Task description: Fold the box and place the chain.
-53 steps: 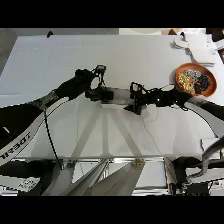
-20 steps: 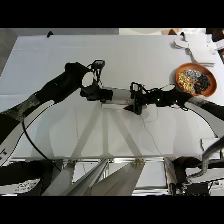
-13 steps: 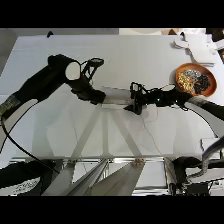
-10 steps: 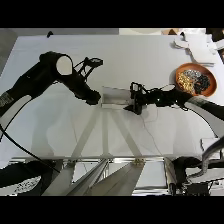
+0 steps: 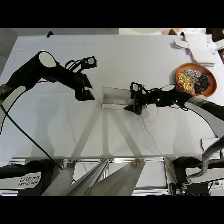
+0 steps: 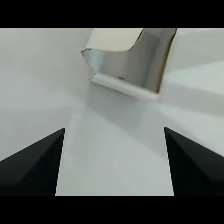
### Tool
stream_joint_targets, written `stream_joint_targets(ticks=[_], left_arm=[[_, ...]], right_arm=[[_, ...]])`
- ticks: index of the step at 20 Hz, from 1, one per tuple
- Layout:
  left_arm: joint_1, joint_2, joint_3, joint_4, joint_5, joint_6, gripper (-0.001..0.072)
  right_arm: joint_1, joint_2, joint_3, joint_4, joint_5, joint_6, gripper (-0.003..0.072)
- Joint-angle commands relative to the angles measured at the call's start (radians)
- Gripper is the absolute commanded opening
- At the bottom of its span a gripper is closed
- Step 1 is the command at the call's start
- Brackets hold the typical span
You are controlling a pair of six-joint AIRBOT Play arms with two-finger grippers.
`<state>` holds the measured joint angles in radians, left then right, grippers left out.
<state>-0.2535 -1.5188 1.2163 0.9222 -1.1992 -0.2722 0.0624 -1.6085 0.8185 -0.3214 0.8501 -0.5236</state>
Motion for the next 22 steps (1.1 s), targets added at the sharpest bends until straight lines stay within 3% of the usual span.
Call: stream_joint_targets(ticks=[1,4,8,13,18,22], left_arm=[[0.064,-0.085,-0.003,-0.124,0.014,0.406,0.0696],[0.082,-0.166,-0.003,-0.28,0.014,0.634,0.0696],[0.069,-0.226,-0.003,-0.302,-0.016,0.771,0.0698],[0.064,-0.245,-0.003,-0.309,-0.077,0.77,0.0698],[0.046,-0.257,-0.003,-0.384,-0.079,0.763,0.0699],[0.032,-0.263,-0.003,-0.362,-0.085,0.69,0.0698]], right_arm=[[0.0,0.0,0.0,0.0,0.0,0.0,0.0462],[0.0,0.0,0.0,0.0,0.0,0.0,0.0462],[0.0,0.0,0.0,0.0,0.0,0.0,0.0462],[0.0,0.0,0.0,0.0,0.0,0.0,0.0462],[0.0,0.0,0.0,0.0,0.0,0.0,0.0462],[0.0,0.0,0.0,0.0,0.0,0.0,0.0462]])
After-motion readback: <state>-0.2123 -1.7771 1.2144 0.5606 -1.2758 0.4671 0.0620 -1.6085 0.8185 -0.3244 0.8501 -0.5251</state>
